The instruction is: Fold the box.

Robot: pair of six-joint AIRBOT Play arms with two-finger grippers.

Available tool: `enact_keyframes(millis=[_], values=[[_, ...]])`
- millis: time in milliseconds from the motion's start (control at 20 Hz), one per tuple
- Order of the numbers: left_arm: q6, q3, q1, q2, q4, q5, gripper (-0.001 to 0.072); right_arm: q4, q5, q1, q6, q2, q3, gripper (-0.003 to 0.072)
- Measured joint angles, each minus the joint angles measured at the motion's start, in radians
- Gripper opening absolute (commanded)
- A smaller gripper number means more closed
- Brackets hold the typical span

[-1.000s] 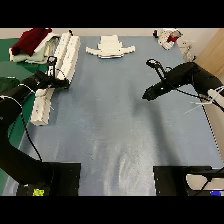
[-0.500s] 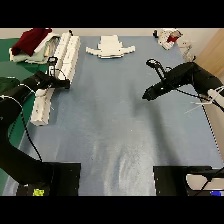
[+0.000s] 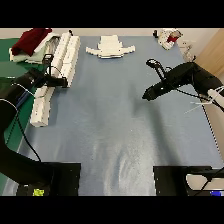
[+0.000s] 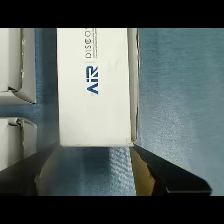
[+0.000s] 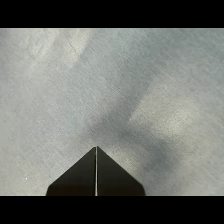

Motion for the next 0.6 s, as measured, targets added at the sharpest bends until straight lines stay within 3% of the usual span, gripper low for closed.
enact_keyframes(millis=[250,300,400,600], values=[[0.000,0.028,0.011,0.117,-0.006,-0.113,0.0690,0.000,0.000,0.000,0.000,0.000,0.000,0.0005],[0.000,0.035,0.011,0.141,-0.008,-0.148,0.0595,0.000,0.000,0.000,0.000,0.000,0.000,0.0005],[-0.011,0.050,0.012,0.198,-0.026,-0.219,0.0006,0.000,0.000,0.000,0.000,0.000,0.000,0.0005],[-0.034,0.066,0.011,0.320,-0.046,-0.377,0.0011,0.000,0.000,0.000,0.000,0.000,0.000,0.0004]])
